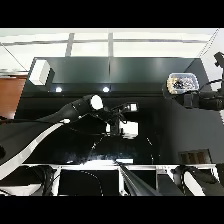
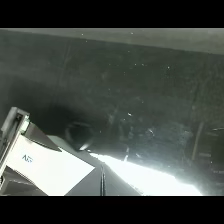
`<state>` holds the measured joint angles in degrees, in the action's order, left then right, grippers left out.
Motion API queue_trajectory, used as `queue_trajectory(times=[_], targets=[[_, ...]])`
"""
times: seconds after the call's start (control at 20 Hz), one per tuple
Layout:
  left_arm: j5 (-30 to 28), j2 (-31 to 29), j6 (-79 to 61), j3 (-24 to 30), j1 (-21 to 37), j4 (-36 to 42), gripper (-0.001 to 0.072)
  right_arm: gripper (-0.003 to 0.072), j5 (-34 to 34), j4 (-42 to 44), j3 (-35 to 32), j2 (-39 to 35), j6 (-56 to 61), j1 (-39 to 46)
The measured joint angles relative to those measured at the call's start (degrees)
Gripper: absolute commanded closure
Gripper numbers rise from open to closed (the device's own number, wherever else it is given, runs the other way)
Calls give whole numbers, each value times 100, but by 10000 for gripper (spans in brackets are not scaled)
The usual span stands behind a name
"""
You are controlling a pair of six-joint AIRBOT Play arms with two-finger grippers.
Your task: Fold the box and place the chain.
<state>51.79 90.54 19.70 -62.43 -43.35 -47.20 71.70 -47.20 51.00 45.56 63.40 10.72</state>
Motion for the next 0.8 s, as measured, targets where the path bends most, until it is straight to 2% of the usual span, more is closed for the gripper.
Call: queue_trajectory(times=[0.05, 0.1, 0.15, 0.2, 0.4, 0.5, 0.65, 0.8], targets=[[-26, 9, 2, 0, -42, -81, 60, 676, -2, 2, 0, 0, 2, 0], [-55, 13, 7, 0, -85, -144, 183, 677, -7, 0, 0, 0, 2, 0], [-98, 15, 4, 0, -116, -192, 354, 676, -9, 0, 0, 0, 0, 0], [-129, 17, 20, -2, -138, -212, 436, 677, -11, 2, 0, 0, 2, 0], [-164, -76, 144, -2, -116, -330, 437, 677, -17, 2, 0, 0, 2, 0], [-225, -267, 535, -7, 48, -348, 492, 676, -17, 2, 0, 2, 7, 0], [-170, -643, 1263, -7, 446, -581, 491, 677, -15, 2, 0, 0, 31, 0], [85, -1078, 2120, -7, 1086, -1064, 490, 677, -20, 0, 0, 0, 50, 0]])
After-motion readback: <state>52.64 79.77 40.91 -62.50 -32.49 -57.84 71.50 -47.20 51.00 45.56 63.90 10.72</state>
